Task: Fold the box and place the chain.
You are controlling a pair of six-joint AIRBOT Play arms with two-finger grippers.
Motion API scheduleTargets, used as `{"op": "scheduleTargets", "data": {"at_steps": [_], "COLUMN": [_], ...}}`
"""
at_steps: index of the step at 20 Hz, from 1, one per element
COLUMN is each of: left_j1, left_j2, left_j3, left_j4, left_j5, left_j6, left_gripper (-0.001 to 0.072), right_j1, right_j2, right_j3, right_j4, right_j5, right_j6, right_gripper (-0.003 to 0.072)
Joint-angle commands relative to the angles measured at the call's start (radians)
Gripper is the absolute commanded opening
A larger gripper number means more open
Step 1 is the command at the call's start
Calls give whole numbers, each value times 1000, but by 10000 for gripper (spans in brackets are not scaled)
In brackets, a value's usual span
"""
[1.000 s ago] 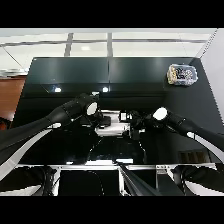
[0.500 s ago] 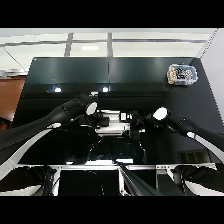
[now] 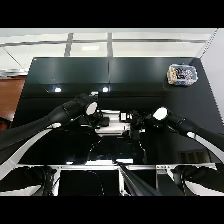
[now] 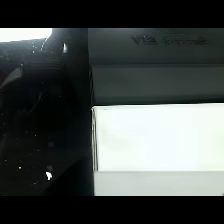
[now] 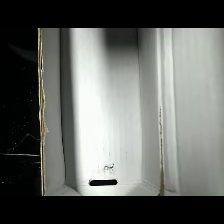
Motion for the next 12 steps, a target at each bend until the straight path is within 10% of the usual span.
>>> {"op": "scheduleTargets", "data": {"at_steps": [1, 10, 12], "left_j1": [0, 0, 0], "left_j2": [0, 0, 0], "left_j3": [1, 1, 1], "left_j4": [-1, 0, 0], "left_j5": [4, 0, -4], "left_j6": [0, 4, 4], "left_gripper": [26, 26, 26], "right_j1": [0, 0, 0], "right_j2": [-1, 0, 14], "right_j3": [0, 0, 0], "right_j4": [0, 1, -2], "right_j5": [0, 6, 8], "right_j6": [0, 13, 76], "right_gripper": [135, 167, 620]}}
